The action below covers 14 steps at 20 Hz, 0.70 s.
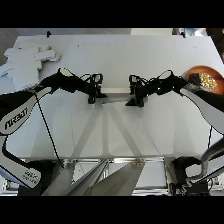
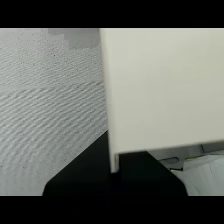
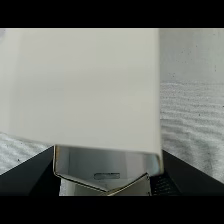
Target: Fold the box and place the chain.
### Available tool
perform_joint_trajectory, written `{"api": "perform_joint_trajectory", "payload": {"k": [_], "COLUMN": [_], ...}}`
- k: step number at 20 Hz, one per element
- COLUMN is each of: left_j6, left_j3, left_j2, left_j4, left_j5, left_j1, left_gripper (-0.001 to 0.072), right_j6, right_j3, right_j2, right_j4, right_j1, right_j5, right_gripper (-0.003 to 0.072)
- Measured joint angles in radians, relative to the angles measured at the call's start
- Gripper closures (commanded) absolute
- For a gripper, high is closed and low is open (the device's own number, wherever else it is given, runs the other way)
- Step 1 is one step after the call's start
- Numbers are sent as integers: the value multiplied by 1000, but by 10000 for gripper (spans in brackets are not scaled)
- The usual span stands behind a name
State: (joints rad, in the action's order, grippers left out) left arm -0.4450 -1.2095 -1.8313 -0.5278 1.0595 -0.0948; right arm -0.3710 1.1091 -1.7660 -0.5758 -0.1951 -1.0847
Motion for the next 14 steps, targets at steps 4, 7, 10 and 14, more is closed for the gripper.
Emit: {"api": "perform_joint_trajectory", "payload": {"k": [4,7,10,14], "left_j6": [0,-1,0,0], "left_j3": [0,0,0,0], "left_j2": [0,0,0,1], "left_j4": [0,0,1,2], "left_j5": [0,0,-6,-2], "left_j1": [0,0,1,5], "left_gripper": [694,573,243,243], "right_j6": [0,0,-3,-2], "right_j3": [0,0,-1,-1], "right_j2": [0,0,0,0], "right_j4": [0,0,-2,-1], "right_j1": [0,0,-1,-1], "right_j5": [0,0,-6,-3], "right_gripper": [230,230,230,230]}}
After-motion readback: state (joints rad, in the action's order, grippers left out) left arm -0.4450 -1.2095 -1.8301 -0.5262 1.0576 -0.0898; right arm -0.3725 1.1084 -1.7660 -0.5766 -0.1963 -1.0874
